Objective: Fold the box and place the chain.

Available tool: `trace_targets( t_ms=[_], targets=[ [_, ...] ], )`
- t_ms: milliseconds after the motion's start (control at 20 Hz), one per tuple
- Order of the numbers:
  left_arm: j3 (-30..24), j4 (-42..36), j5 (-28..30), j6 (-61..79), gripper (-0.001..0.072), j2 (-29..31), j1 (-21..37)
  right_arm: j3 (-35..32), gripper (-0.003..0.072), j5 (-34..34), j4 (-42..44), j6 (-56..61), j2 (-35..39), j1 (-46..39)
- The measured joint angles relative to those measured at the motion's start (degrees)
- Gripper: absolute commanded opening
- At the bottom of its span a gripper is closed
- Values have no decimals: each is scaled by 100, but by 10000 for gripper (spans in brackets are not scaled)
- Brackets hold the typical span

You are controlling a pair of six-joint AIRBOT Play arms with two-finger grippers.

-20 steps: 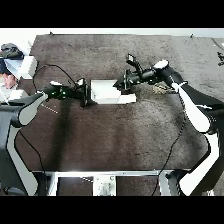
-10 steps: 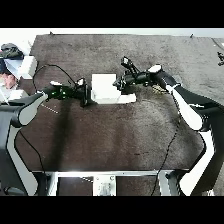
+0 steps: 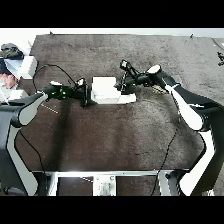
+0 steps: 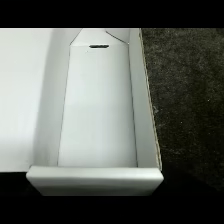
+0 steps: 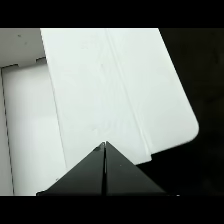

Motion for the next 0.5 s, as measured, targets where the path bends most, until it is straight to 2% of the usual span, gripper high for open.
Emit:
trace_targets(
  t_ms=[100,150,200,250,500],
  targets=[
    [0,0,0,0,286,0,0,0,-10,42,-2,24,236,-42],
    [0,0,2,0,286,0,0,0,146,131,-24,74,358,-79],
    [0,0,0,0,286,0,0,0,432,243,-85,186,496,-129],
    [0,0,2,0,286,0,0,0,587,367,-186,308,616,-177],
    [0,-2,0,0,286,0,0,0,599,997,-1023,636,835,-308]
  ],
)
